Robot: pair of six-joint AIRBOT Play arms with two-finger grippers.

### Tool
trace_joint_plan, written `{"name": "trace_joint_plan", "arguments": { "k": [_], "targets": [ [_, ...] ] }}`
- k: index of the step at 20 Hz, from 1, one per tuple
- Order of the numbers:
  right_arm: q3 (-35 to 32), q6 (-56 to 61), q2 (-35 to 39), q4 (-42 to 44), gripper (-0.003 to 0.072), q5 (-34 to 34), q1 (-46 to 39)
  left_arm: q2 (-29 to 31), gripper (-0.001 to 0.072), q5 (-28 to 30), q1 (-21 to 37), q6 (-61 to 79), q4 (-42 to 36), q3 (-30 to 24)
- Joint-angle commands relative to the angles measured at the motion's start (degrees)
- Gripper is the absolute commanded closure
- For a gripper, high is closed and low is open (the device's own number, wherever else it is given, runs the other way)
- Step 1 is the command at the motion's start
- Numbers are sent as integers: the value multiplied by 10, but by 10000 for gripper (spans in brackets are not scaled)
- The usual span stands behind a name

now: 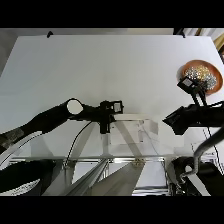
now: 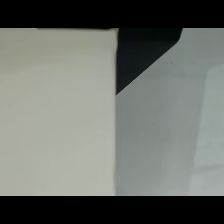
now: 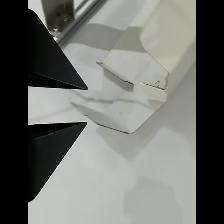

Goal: Fold the box and place the chain.

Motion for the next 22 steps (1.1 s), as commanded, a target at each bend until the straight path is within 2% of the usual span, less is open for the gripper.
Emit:
{"name": "trace_joint_plan", "arguments": {
  "k": [1, 6, 13, 17, 22],
  "targets": [
    [0, 1, 2, 1, 460, -12, 0, -24, 708, -56, 52, 74, -40, -2],
    [0, 1, 2, 1, 461, -42, 0, -27, 707, -58, 109, 136, -85, -2],
    [0, 1, 2, 1, 460, -67, 0, -84, 707, -102, 108, 180, -129, -2],
    [0, 1, 2, 1, 460, -67, 0, -94, 704, -99, 106, 180, -128, -2],
    [0, 1, 2, 1, 460, -68, 0, -99, 701, -70, 106, 179, -127, -2]
  ]
}}
